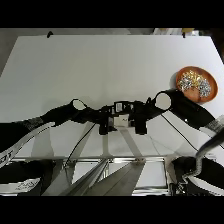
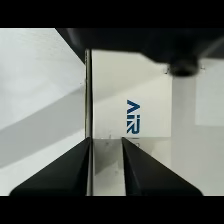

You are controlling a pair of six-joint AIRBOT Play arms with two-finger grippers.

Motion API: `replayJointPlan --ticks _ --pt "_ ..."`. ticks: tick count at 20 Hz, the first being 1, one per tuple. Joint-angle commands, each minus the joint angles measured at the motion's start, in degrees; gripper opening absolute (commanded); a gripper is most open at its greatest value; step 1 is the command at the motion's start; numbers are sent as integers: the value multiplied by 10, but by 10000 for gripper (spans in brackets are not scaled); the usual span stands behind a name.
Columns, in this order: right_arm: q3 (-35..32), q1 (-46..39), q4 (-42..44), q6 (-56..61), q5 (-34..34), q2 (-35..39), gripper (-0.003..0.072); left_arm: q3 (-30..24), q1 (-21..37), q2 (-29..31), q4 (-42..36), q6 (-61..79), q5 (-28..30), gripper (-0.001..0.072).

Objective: Fold the box and place the chain.

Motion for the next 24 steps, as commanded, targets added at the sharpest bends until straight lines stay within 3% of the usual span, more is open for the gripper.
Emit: replayJointPlan --ticks 1,3,6,7,24 --pt "-4 0 16 -1 -4 22 280 0 0 0 0 -1 0 253" --pt "-4 0 16 -1 -4 36 274 0 0 0 0 -1 0 253" --pt "-5 0 16 -1 -5 37 50 0 0 0 0 -1 0 253" --pt "-5 0 16 0 -8 34 37 0 0 0 0 -1 0 253" --pt "-36 0 20 16 -26 -5 18 0 0 0 0 -1 0 253"
